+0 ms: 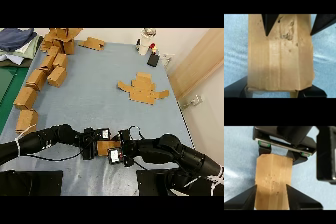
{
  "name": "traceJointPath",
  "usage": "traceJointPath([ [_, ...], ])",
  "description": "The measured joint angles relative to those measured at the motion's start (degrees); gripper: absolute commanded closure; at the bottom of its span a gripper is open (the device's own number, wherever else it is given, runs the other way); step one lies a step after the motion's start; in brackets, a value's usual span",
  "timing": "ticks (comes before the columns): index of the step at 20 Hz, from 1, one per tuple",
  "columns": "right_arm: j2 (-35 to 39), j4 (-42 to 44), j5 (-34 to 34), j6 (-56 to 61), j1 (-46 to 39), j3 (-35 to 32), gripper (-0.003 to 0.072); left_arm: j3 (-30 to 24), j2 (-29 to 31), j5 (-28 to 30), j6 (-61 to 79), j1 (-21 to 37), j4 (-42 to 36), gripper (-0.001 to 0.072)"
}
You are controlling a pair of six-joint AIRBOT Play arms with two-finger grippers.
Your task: Fold the box.
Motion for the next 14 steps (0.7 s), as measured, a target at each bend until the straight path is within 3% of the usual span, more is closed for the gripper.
traceJointPath([
  [3,-0.26,-1.46,0.44,0.02,0.0,0.0,0.018,0.0,0.0,0.0,0.0,0.0,0.0,0.0241],
  [7,-0.39,-3.52,1.38,0.5,0.0,0.02,0.0187,0.0,0.0,0.0,0.0,0.0,0.0,0.0241],
  [8,-0.39,-3.89,1.4,0.66,0.0,0.02,0.0214,0.0,0.0,0.0,0.0,0.0,0.0,0.0241],
  [9,-0.39,-4.2,1.44,1.03,0.0,0.02,0.0298,0.0,0.0,0.0,0.0,0.0,0.0,0.024],
  [11,-0.39,-4.57,1.25,1.66,0.07,0.02,0.0334,0.0,0.0,0.0,-0.07,0.0,-0.02,0.024],
  [13,-0.37,-5.14,1.09,2.01,0.09,0.02,0.0415,0.0,0.0,0.02,-0.15,0.0,-0.04,0.0241],
  [14,-0.33,-5.27,0.98,2.14,0.09,0.04,0.0416,0.0,0.0,0.02,-0.15,0.0,-0.04,0.0241],
])
